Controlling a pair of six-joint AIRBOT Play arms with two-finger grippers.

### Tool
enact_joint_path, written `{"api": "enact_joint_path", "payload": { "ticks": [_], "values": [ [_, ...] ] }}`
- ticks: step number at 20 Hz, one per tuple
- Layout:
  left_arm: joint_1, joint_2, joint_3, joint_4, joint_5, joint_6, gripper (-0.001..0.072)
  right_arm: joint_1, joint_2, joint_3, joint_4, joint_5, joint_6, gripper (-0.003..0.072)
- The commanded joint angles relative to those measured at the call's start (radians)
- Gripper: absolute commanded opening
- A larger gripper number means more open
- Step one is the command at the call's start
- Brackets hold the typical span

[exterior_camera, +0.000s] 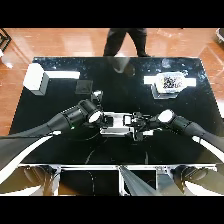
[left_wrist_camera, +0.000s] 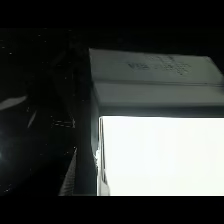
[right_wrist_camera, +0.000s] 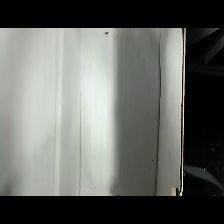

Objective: Fold the box and place the chain.

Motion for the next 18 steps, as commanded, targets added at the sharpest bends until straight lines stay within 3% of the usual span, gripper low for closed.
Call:
{"api": "enact_joint_path", "payload": {
  "ticks": [1,14,17,18],
  "values": [
    [0.0,-0.001,0.0,-0.008,0.01,0.011,0.0392,0.0,0.0,0.0,0.0,0.0,0.0,0.0237],
    [0.0,-0.012,-0.022,-0.012,0.052,0.012,0.0392,0.0,0.0,0.0,0.001,0.001,0.0,0.0237],
    [0.0,-0.013,-0.022,-0.034,0.075,0.014,0.0296,0.0,0.0,0.0,0.001,0.0,0.0,0.0236],
    [0.0,-0.014,-0.022,-0.039,0.074,0.014,0.0296,0.0,0.0,0.0,0.001,0.0,0.0,0.0236]
  ]
}}
